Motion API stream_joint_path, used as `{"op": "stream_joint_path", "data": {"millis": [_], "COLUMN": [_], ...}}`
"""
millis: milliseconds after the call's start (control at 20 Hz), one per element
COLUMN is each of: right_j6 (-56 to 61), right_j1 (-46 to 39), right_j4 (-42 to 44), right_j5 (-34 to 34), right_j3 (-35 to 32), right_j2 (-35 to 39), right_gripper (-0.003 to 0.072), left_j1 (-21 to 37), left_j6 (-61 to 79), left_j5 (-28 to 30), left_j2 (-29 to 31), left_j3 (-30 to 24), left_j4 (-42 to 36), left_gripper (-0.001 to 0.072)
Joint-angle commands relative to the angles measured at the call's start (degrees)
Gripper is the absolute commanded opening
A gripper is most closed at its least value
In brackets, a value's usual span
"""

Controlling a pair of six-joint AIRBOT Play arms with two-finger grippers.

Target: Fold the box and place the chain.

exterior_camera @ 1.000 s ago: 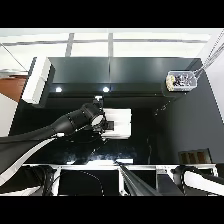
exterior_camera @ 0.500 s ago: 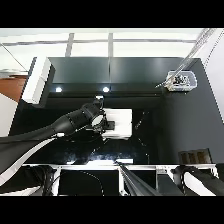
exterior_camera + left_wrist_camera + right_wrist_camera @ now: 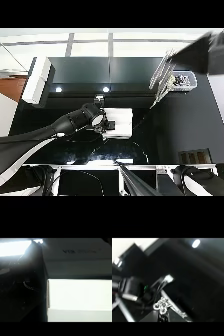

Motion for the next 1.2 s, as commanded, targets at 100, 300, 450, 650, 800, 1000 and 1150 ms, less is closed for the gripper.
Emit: {"op": "stream_joint_path", "data": {"millis": [100, 300, 450, 650, 800, 1000, 1150], "right_j6": [-0.9, -1.0, -1.5, -1.8, -1.7, -1.3, -1.3], "right_j1": [7.6, 12.5, 14.7, 15.1, 15.3, 15.2, 10.1], "right_j4": [0.8, 0.8, 0.8, 1.8, 1.9, 1.4, -1.0], "right_j5": [2.4, -3.5, -8.0, -15.2, -20.1, -21.3, -16.5], "right_j3": [-9.1, -19.3, -26.9, -34.6, -38.1, -38.7, -38.2], "right_j2": [0.1, 0.1, 0.1, 0.0, 0.0, -0.4, -0.1], "right_gripper": [0.0032, 0.0032, 0.0031, 0.0032, 0.0034, 0.0549, 0.0585], "left_j1": [0.0, 0.0, 0.0, 0.0, 0.0, 0.0, 0.0], "left_j6": [0.0, 0.0, 0.0, 0.0, 0.0, 0.0, 0.0], "left_j5": [-0.2, -0.2, -0.3, -0.3, -0.3, -0.3, -0.3], "left_j2": [0.0, -0.1, -0.1, -0.1, -0.1, -0.1, -0.1], "left_j3": [0.0, 0.0, 0.0, 0.0, 0.0, 0.0, 0.0], "left_j4": [0.1, 0.1, 0.1, 0.1, 0.1, 0.1, 0.1], "left_gripper": [0.0031, 0.0031, 0.0031, 0.0031, 0.0031, 0.0031, 0.0031]}}
